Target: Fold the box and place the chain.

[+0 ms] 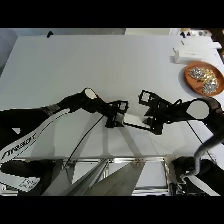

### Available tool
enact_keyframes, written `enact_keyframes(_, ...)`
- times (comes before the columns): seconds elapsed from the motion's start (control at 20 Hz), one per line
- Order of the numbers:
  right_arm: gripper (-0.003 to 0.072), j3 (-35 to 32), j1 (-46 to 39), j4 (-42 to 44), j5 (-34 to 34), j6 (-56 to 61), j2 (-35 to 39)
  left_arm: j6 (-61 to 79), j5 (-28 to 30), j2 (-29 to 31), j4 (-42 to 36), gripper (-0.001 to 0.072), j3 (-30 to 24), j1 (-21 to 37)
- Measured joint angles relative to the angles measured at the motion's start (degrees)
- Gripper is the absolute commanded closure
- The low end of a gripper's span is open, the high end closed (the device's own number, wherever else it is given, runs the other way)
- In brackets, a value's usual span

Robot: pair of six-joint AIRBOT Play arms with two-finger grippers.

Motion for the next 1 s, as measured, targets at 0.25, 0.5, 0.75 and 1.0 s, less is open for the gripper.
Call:
enact_keyframes(0.25,0.0529,-0.6,0.0,-0.1,-0.3,0.2,0.0,0.0,0.0,0.0,0.0,0.05,0.0,0.0)
enact_keyframes(0.5,0.0626,-1.3,0.0,0.0,-0.3,0.3,0.0,0.0,0.0,0.0,0.0,0.05,0.0,0.0)
enact_keyframes(0.75,0.0626,-2.3,0.0,0.8,-0.4,0.4,0.0,0.0,0.0,0.0,0.0,0.05,0.0,0.0)
enact_keyframes(1.0,0.0626,-3.7,0.0,1.2,-1.3,0.3,0.0,0.0,0.0,0.0,0.0,0.05,0.0,0.0)
